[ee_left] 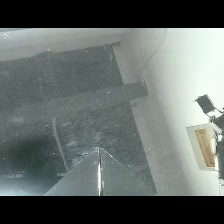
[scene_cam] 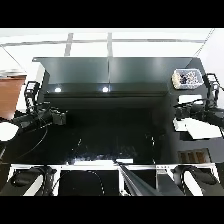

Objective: Fold the box and place the chain.

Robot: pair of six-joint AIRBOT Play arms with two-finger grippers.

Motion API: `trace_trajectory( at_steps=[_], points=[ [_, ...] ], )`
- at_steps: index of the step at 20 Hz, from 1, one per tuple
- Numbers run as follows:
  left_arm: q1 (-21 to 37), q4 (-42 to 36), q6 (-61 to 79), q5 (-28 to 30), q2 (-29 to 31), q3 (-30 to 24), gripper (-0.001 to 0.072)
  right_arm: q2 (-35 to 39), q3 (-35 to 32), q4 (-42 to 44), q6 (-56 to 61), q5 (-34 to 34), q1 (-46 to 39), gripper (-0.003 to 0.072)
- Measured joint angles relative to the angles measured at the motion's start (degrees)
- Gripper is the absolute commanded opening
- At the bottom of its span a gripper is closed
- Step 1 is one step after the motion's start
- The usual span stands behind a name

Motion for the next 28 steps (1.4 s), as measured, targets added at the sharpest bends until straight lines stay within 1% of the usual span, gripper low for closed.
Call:
trace_trajectory(
  at_steps=[14,16,18,21,22,24,25,26,27,28],
  points=[
    [0.02,-0.22,0.00,0.02,0.00,0.00,0.0026,0.00,0.00,0.02,-0.37,-0.52,0.07,0.0020],
    [0.07,-0.26,0.00,0.04,0.00,0.00,0.0027,0.00,0.00,1.16,-1.09,-4.98,0.07,0.0020],
    [0.07,-0.37,0.00,0.33,-0.02,0.00,0.0027,0.00,-0.02,5.42,-1.53,-9.81,0.07,0.0020],
    [0.07,-0.35,-0.04,0.83,0.00,-0.02,0.0027,0.00,0.00,11.85,-1.90,-14.14,0.07,0.0020],
    [0.07,-0.33,-0.39,1.01,-0.02,-0.02,0.0027,0.00,-0.02,13.09,-1.95,-15.61,0.07,0.0020],
    [0.00,-0.48,-0.87,1.90,-0.07,-0.07,0.0030,-0.26,-0.02,12.61,-2.10,-18.40,0.07,0.0025],
    [0.00,-0.61,-0.90,2.67,-0.09,-0.07,0.0139,-0.68,-0.02,11.02,-1.99,-19.93,0.04,0.0255],
    [0.00,-0.63,-0.98,3.63,-0.22,-0.07,0.0522,-1.38,-0.02,8.39,-0.98,-21.27,-0.02,0.0680],
    [0.00,-0.79,-1.09,5.18,-0.46,-0.07,0.0712,-2.47,-0.02,5.79,1.03,-22.69,-0.22,0.0713],
    [-0.04,-0.94,-1.27,6.49,-0.74,-0.07,0.0712,-3.80,0.00,3.23,3.21,-22.88,-0.48,0.0713]
  ],
)
